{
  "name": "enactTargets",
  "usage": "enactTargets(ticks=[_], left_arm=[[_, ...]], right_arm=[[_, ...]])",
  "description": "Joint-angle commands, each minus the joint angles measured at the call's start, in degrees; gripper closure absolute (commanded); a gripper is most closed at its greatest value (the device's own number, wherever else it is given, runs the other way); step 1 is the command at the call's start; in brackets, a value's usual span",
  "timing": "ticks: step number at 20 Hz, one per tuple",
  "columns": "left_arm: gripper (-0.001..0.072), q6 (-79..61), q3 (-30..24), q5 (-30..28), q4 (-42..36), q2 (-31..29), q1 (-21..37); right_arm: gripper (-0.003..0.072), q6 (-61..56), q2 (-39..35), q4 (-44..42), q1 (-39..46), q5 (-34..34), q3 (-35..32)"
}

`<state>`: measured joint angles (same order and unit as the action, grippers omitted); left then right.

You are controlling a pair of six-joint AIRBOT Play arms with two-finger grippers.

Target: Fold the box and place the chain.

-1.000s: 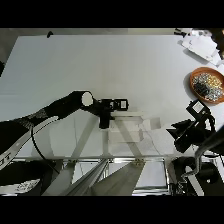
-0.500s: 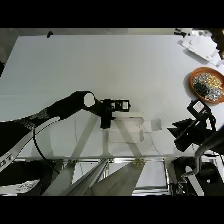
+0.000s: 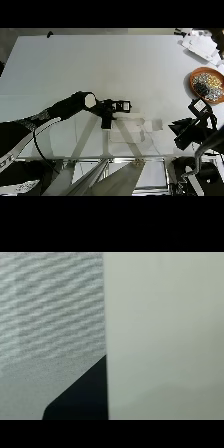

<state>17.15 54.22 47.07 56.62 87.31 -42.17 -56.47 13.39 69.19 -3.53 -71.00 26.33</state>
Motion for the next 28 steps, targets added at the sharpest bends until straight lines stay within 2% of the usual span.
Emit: enactTargets(ticks=[1, 13, 17, 28], left_arm=[[0.0699, -0.2, 0.0, 0.1, 0.0, 0.0, 0.0], [0.0697, -0.2, 0.0, 0.1, 2.3, 0.0, -0.1], [0.0699, -0.2, 0.0, 0.1, 2.3, 0.0, 0.0], [0.0698, -0.2, 0.0, 0.1, 2.3, 0.0, -0.1]], right_arm=[[0.0521, 0.0, 0.0, 0.0, 0.0, 0.1, 0.0], [0.0516, 0.0, 0.0, -0.5, 0.0, 0.1, 0.0], [0.0515, 0.3, 0.4, -5.1, 0.0, 3.1, 0.0], [0.0515, 4.8, 7.9, -6.9, 0.0, 3.1, 0.0]])
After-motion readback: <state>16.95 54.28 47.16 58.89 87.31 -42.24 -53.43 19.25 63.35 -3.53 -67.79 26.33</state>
